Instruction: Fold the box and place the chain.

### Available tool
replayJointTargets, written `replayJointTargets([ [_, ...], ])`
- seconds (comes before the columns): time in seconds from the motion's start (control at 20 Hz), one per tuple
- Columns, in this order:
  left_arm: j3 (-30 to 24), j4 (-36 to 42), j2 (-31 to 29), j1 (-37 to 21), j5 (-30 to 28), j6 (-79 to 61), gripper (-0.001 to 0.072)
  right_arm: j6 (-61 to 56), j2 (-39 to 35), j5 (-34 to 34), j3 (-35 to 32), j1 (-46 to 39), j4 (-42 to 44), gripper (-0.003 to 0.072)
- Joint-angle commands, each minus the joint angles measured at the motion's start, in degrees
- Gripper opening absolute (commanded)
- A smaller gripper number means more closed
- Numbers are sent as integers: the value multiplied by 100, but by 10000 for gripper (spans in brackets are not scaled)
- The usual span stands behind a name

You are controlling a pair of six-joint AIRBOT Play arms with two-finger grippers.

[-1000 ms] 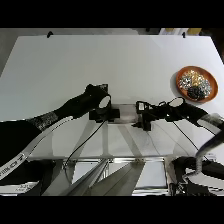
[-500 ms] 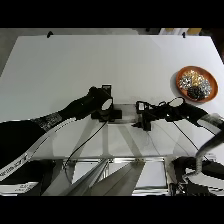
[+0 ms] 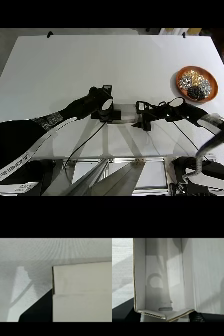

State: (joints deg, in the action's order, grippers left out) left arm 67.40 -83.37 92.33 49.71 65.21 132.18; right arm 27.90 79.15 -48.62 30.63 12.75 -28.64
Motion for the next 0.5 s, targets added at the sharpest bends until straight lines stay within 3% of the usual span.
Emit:
replayJointTargets([
  [0.0, 0, -4, 2, 2, 17, -22, 28, 2, -4, -2, 0, 4, -2, 399],
  [0.25, 0, -4, 22, 2, 13, -20, 61, 2, -4, -2, 0, 2, -2, 399],
  [0.3, 0, 15, 33, 2, 17, -20, 145, 2, -4, -2, 0, 4, -2, 399],
  [0.35, 0, 39, 37, 2, 17, -20, 273, 2, -4, -2, 0, 2, -2, 399],
  [0.4, 2, 48, 33, 2, 17, -20, 320, 2, -4, -2, 0, 4, -2, 399],
  [0.45, 7, 68, 33, 0, 55, -20, 320, 2, -4, -2, 0, 2, -2, 399],
])
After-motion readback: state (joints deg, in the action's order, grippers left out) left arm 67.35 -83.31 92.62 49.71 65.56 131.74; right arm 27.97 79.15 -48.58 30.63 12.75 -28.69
